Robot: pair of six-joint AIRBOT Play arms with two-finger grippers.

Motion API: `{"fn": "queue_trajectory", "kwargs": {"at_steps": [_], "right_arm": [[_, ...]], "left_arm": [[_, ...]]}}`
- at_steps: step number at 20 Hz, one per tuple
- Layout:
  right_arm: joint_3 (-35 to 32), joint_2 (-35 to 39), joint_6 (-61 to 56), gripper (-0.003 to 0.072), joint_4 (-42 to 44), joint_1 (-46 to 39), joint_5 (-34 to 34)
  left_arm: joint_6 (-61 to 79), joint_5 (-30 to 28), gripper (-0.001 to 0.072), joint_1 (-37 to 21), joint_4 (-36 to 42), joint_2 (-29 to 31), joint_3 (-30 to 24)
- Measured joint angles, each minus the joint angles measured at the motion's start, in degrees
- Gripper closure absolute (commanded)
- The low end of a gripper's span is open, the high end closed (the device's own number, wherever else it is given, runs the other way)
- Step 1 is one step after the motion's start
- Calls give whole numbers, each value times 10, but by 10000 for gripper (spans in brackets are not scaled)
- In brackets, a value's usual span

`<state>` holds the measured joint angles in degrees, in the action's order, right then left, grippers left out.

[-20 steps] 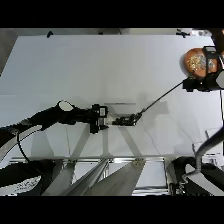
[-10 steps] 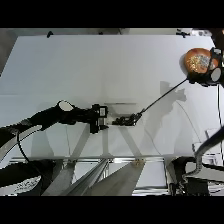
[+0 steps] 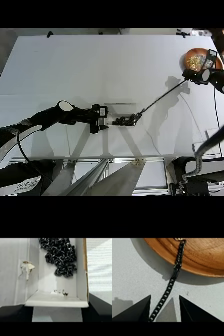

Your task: Fold the box and place the chain.

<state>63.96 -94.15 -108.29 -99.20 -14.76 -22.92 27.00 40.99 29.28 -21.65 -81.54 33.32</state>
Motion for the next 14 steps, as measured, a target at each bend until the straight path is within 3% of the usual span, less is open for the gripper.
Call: {"fn": "queue_trajectory", "kwargs": {"at_steps": [7, 14], "right_arm": [[1, -31, -37, 348, -5, -5, 44], [3, -36, -28, 343, -9, -32, 6]], "left_arm": [[0, 0, 315, 0, 0, 0, 0], [0, 0, 315, 0, 0, 0, 0]]}}
